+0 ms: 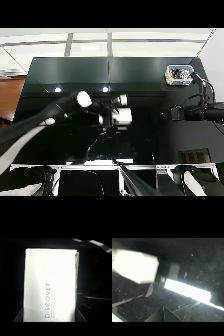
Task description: Fold the box and place the chain.
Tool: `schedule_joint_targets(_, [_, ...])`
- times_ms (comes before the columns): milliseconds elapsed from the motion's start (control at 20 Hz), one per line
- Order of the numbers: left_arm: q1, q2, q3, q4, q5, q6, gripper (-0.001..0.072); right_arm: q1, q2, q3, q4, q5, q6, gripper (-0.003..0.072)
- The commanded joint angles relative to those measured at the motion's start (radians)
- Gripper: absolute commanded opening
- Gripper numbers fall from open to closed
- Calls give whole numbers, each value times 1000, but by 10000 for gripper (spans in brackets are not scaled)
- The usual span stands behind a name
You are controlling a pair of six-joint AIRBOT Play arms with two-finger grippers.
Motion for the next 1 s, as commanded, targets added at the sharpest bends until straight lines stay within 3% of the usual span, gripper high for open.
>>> schedule_joint_targets(0, [216,19,126,105,13,-217,280,0,0,0,4,-32,2,12])
schedule_joint_targets(200, [576,-2,227,104,176,-315,271,0,0,0,8,-76,5,12])
schedule_joint_targets(450, [897,-211,454,106,122,-493,282,19,-1,0,20,-183,6,12])
schedule_joint_targets(600, [979,-388,626,107,40,-581,288,35,-2,0,55,-236,5,13])
schedule_joint_targets(750, [995,-539,772,179,-81,-584,289,35,-2,0,56,-270,18,13])
schedule_joint_targets(950, [969,-621,852,349,-76,-674,291,35,-2,0,56,-275,57,12])
